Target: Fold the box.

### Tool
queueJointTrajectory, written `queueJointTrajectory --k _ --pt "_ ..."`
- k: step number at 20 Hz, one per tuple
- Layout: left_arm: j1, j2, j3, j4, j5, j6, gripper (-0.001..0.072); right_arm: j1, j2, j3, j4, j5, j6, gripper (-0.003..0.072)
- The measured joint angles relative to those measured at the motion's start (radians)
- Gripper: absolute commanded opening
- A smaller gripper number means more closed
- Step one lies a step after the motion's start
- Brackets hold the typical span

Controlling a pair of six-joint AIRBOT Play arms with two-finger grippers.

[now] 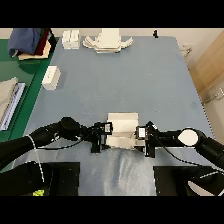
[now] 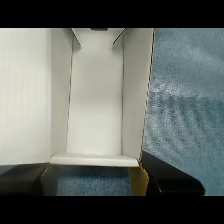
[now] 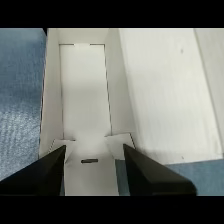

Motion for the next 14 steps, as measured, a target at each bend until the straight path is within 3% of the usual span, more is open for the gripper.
queueJointTrajectory --k 4,7,9,14 --pt "0.0 0.0 0.0 0.0 0.0 0.0 0.0421 0.0 -0.017 0.0 0.018 -0.014 -0.009 0.0642" --pt "0.0 0.0 0.0 0.0 0.0 0.0 0.0421 0.0 -0.01 0.006 -0.005 -0.009 0.039 0.0293" --pt "0.0 0.0 0.0 0.0 0.0 -0.002 0.0421 0.0 0.019 0.032 -0.109 0.018 0.187 0.0013" --pt "0.0 0.0 0.0 0.0 0.0 -0.001 0.0421 -0.002 0.151 0.175 -0.523 0.249 0.825 0.0002"
